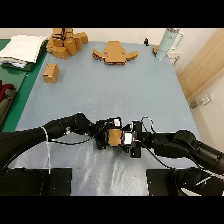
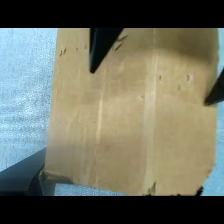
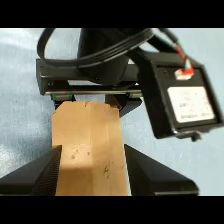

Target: Fold the box.

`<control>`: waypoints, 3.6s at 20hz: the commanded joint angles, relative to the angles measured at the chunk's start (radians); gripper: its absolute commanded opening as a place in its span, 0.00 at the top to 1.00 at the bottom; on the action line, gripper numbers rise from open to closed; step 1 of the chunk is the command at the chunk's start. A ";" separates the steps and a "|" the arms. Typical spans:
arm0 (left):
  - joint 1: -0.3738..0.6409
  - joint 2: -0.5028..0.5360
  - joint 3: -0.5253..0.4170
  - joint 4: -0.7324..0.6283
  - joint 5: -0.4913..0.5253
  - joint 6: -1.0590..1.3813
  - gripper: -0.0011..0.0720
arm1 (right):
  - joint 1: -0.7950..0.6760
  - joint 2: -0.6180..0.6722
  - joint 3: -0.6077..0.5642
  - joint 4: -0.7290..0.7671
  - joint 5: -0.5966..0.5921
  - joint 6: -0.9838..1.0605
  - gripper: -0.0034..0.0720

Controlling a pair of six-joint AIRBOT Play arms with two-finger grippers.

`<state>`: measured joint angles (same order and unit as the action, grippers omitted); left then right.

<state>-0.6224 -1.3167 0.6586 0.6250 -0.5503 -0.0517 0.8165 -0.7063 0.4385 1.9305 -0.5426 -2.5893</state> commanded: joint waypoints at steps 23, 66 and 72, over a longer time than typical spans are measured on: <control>-0.001 -0.001 0.000 0.000 0.000 0.000 0.49 | -0.005 0.070 0.001 0.035 0.013 -0.003 0.15; -0.001 -0.001 0.000 0.000 0.000 0.000 0.48 | -0.035 -0.014 0.001 0.056 -0.020 -0.022 0.15; -0.001 -0.001 0.000 0.000 -0.002 0.000 0.02 | -0.035 -0.014 0.001 0.056 -0.020 -0.022 0.15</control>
<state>-0.6235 -1.3159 0.6586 0.6247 -0.5575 -0.0521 0.7815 -0.7208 0.4389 1.9850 -0.5636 -2.6118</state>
